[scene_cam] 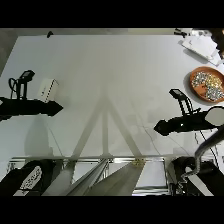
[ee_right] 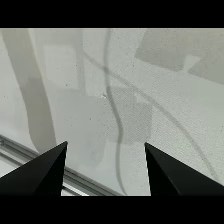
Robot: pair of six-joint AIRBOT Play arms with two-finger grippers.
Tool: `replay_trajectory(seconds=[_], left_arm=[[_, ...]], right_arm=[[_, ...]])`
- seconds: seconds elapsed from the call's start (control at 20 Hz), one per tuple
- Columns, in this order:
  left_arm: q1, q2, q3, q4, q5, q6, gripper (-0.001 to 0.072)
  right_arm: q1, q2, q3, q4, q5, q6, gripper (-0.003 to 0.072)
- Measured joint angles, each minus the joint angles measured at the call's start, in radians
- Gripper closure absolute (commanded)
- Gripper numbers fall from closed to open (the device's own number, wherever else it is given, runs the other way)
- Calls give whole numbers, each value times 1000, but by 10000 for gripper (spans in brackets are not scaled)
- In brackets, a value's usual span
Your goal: Fold the box and place the chain.
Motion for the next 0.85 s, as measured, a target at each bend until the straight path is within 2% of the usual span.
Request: replay_trajectory(seconds=[0.3, 0.85], left_arm=[[-86, 0, -34, -16, 64, 1, 15], [-103, 0, -39, -19, 93, 1, 15]], right_arm=[[0, 0, 0, 0, 0, 0, 137], [0, 0, 0, 0, 0, 0, 137]])
